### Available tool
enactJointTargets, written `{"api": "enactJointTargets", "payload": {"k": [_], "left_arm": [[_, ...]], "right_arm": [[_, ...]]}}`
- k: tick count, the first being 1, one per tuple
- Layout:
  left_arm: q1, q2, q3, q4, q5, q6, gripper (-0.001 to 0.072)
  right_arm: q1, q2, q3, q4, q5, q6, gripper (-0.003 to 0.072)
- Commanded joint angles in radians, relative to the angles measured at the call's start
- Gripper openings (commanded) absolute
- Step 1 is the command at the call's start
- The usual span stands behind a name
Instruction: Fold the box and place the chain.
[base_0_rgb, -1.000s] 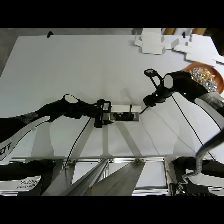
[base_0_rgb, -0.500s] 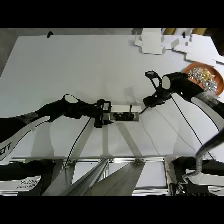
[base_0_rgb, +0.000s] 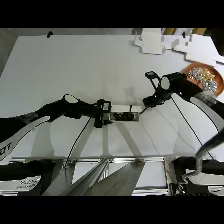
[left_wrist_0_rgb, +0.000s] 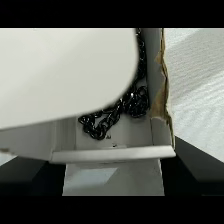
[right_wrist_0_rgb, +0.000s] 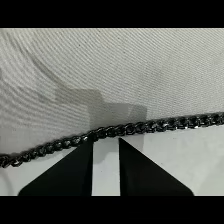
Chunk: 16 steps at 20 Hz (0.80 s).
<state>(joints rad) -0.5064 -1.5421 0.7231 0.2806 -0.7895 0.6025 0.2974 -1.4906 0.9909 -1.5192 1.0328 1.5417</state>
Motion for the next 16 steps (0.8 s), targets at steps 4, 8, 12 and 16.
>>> {"api": "enactJointTargets", "payload": {"k": [4, 8, 12, 16], "left_arm": [[0.0, 0.0, 0.0, 0.0, 0.0, 0.0, 0.0214], [0.0, 0.0, 0.0, 0.0, 0.0, 0.0, 0.0214], [0.0, 0.0, 0.0, 0.0, 0.0, 0.0, 0.0214], [0.0, 0.0, 0.0, 0.0, 0.0, 0.0, 0.0214]], "right_arm": [[0.0, 0.0, -0.001, -0.003, -0.016, -0.005, 0.0014], [0.0, 0.066, -0.001, -0.003, -0.035, -0.025, 0.0013], [0.0, 0.154, -0.001, -0.002, -0.018, -0.032, 0.0013], [0.0, 0.31, -0.001, 0.027, 0.039, -0.072, 0.0013]]}}
